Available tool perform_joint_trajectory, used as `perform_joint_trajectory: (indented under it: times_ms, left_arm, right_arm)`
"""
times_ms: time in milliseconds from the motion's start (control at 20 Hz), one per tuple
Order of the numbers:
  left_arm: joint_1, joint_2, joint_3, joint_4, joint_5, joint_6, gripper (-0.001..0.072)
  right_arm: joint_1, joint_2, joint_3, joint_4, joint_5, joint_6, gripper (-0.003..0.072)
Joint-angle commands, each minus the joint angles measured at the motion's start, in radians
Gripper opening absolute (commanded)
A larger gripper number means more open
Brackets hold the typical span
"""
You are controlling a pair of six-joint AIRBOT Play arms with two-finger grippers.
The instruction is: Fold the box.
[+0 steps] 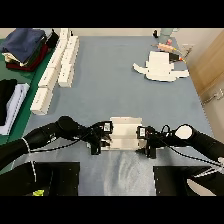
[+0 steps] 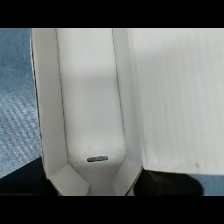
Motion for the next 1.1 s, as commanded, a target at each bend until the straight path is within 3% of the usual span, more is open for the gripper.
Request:
perform_joint_trajectory:
  times_ms: [0, 100, 150, 200, 550, 600, 750, 800, 1050]
  left_arm:
    - [-0.022, -0.012, 0.001, -0.095, 0.028, 0.063, 0.0216]
    - [-0.021, -0.023, 0.0, -0.093, 0.034, 0.062, 0.0259]
    - [-0.021, -0.029, 0.0, -0.094, 0.034, 0.062, 0.0444]
    - [-0.021, -0.033, 0.0, -0.094, 0.032, 0.055, 0.055]
    - [-0.021, -0.032, 0.0, -0.081, 0.034, 0.049, 0.0547]
    - [-0.02, -0.029, 0.001, -0.058, 0.034, 0.032, 0.0524]
    - [-0.019, 0.021, 0.002, 0.147, 0.048, -0.21, 0.0087]
    - [-0.019, 0.053, 0.002, 0.249, 0.042, -0.326, 0.0016]
    - [-0.019, 0.277, 0.033, 0.572, -0.108, -0.889, 0.0016]
  right_arm:
    - [0.0, 0.0, 0.0, 0.0, 0.0, -0.001, 0.0598]
    - [0.0, 0.0, 0.001, 0.0, 0.0, -0.001, 0.0597]
    - [0.0, 0.0, 0.001, 0.0, 0.0, -0.001, 0.0598]
    - [0.0, 0.0, 0.001, 0.0, 0.0, -0.001, 0.0598]
    - [0.0, 0.0, 0.001, 0.0, 0.0, -0.001, 0.0598]
    - [0.0, 0.0, 0.001, 0.0, 0.0, -0.001, 0.0598]
    - [0.0, 0.0, 0.001, 0.0, 0.0, -0.001, 0.0598]
    - [0.0, 0.0, 0.001, 0.0, 0.0, -0.001, 0.0597]
    - [0.0, 0.0, 0.001, 0.0, 0.0, -0.001, 0.0597]
